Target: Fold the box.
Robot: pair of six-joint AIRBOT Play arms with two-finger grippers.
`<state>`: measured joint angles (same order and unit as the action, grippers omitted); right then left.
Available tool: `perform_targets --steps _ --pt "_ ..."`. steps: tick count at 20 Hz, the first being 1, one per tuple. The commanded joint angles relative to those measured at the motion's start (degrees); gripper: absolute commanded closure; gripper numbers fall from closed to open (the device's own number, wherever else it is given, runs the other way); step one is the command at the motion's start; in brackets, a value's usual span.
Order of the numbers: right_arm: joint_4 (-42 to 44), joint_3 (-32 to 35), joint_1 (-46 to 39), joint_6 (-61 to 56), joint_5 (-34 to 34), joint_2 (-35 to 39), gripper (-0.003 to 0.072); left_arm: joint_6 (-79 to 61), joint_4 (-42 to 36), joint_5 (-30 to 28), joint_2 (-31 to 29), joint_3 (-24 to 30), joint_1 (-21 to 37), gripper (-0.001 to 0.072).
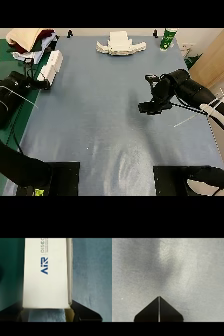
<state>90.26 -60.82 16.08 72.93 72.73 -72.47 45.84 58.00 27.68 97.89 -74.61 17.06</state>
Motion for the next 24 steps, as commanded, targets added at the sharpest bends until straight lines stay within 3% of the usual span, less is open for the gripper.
perform_targets --steps 1,5,17,18,21,24 --pt "0.0 -0.04 0.0 -0.02 -0.02 -0.02 0.0668 0.72 -0.09 4.28 7.85 -10.82 -0.63 0.0201" --pt "0.0 -0.07 0.0 -0.02 -0.02 -0.02 0.0668 0.7 -0.09 5.27 11.85 -14.86 -1.31 0.0201" --pt "0.0 -0.04 0.0 -0.02 -0.02 -0.02 0.0668 0.5 -0.13 3.28 12.13 -15.02 -1.33 0.0194" --pt "0.0 -0.04 0.0 -0.02 -0.02 -0.02 0.0668 0.5 -0.11 2.71 12.13 -15.02 -1.33 0.0011" --pt "0.0 -0.04 0.0 -0.02 -0.02 -0.02 0.0668 0.7 -0.07 2.69 12.09 -15.04 -1.18 0.0014" --pt "0.0 -0.07 0.0 -0.04 -0.02 -0.02 0.0668 2.12 0.61 8.5 10.82 -15.17 -0.17 0.0014"
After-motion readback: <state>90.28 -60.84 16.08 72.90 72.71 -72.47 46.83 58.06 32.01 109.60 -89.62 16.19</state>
